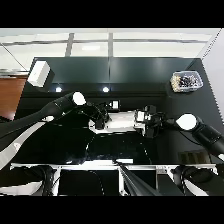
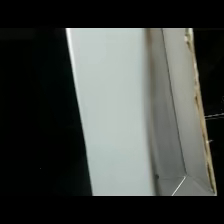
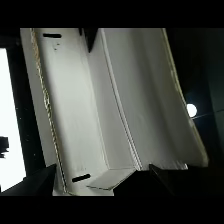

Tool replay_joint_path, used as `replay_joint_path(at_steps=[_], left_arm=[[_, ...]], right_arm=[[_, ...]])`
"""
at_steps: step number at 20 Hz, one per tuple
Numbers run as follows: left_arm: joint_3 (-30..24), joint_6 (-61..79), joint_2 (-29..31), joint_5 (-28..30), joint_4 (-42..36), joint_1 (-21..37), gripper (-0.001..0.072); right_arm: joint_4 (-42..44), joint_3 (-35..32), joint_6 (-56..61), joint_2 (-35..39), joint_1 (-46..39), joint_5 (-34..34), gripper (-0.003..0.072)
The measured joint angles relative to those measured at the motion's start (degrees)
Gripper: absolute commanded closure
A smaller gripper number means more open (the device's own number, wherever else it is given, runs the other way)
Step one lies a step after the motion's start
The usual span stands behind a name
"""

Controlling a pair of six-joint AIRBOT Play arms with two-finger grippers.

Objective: Fold the box and place the chain.

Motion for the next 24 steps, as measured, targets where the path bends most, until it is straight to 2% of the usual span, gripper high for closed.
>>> replay_joint_path(at_steps=[8,11,17,24], left_arm=[[0.0,0.2,0.0,0.0,0.1,0.0,0.0686],[0.0,0.2,0.0,0.0,0.1,0.0,0.0686],[0.0,0.2,0.0,0.0,0.2,0.0,0.0685],[0.0,0.2,0.0,0.0,0.2,0.0,0.0686]], right_arm=[[0.1,0.2,0.7,-1.3,-1.4,2.1,-0.0007],[1.6,0.2,-3.0,-3.3,-1.4,4.6,-0.0007],[8.5,0.2,-13.6,-9.3,-1.7,5.4,-0.0007],[11.5,0.2,-16.8,-13.5,-3.2,6.1,-0.0007]])
